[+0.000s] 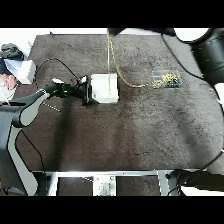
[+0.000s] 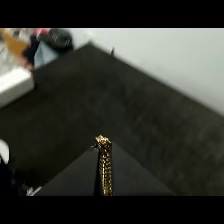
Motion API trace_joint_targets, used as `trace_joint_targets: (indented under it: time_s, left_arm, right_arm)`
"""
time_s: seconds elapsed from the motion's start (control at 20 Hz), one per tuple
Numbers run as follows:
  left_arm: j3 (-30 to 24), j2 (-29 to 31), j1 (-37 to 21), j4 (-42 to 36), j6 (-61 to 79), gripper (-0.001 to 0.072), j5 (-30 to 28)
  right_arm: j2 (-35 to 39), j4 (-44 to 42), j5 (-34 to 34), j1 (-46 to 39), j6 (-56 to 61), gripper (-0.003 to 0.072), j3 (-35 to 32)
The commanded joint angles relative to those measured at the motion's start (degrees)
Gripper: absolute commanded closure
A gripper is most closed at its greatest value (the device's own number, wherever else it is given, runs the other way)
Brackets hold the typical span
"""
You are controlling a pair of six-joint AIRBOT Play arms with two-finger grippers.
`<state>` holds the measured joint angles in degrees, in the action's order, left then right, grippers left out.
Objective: Fold the box and place the chain.
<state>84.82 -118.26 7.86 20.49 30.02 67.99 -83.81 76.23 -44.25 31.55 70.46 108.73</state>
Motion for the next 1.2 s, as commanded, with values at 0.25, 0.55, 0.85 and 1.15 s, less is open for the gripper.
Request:
trace_joint_targets:
  time_s: [0.25,0.55,0.85,1.15]
  left_arm:
    - [0.0,-0.02,-0.04,0.02,0.0,0.0372,-0.02]
    - [0.0,-0.02,-0.04,0.02,0.0,0.0372,0.0]
    - [0.02,-0.02,-0.04,0.02,0.02,0.0372,0.0]
    - [0.02,-0.02,-0.04,0.02,0.02,0.0372,-0.02]
  right_arm:
    - [-10.01,-1.7,-12.39,-2.01,0.02,0.0661,-4.98]
    - [-9.9,-1.51,-17.49,-9.35,0.11,0.0264,-9.73]
    - [-5.44,-5.18,-13.46,-25.57,4.26,0.0439,-28.96]
    - [-5.33,-15.58,6.8,-34.58,7.41,0.0437,-44.02]
